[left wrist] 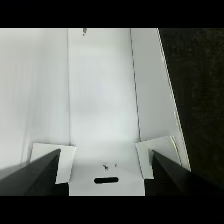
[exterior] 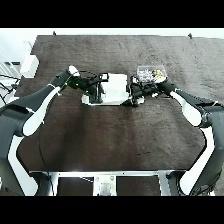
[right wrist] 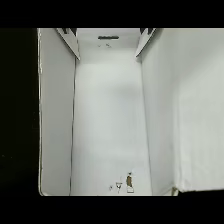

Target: Fold the box and place the chain.

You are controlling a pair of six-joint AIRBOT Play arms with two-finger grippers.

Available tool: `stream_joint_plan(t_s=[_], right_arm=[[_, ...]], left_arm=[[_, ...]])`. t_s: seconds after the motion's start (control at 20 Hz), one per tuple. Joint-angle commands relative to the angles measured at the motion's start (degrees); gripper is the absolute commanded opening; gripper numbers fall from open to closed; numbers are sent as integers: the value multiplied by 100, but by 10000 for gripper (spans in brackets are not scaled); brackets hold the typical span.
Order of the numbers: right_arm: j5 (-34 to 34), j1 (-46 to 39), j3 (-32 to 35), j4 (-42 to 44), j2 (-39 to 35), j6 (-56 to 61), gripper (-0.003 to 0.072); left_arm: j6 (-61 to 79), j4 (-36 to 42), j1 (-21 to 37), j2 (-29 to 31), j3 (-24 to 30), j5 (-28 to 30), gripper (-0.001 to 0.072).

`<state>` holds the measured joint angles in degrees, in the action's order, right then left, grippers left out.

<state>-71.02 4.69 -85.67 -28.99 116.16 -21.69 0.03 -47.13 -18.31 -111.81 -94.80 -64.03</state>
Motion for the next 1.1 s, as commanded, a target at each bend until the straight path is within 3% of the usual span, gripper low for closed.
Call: stream_joint_plan(t_s=[0.0, 0.05, 0.15, 0.2, 0.3, 0.4, 0.8, 1.05], right_arm=[[2, 0, 0, 4, 0, 2, 602], [2, 0, 0, 4, 0, 2, 602], [2, 0, 0, 4, 0, 2, 602], [2, 0, 0, 4, 0, 2, 602], [2, 0, 0, 4, 0, 2, 602], [2, 0, 0, 4, 0, 2, 602], [4, 0, 0, 4, 0, 2, 602], [2, 0, 0, 4, 0, 0, 602]], left_arm=[[-2, -4, -4, -2, 0, -9, 459], [-2, -9, -4, -2, 0, -35, 348], [0, -92, -2, 9, -2, -57, 223], [0, -125, 15, 9, -7, -96, 204], [0, -153, 105, 9, -7, -304, 54], [0, -155, 240, 17, -7, -599, 24], [-271, -20, 680, 584, -4, -1071, 22], [-2190, 20, 957, 1023, 15, -1067, 20]])
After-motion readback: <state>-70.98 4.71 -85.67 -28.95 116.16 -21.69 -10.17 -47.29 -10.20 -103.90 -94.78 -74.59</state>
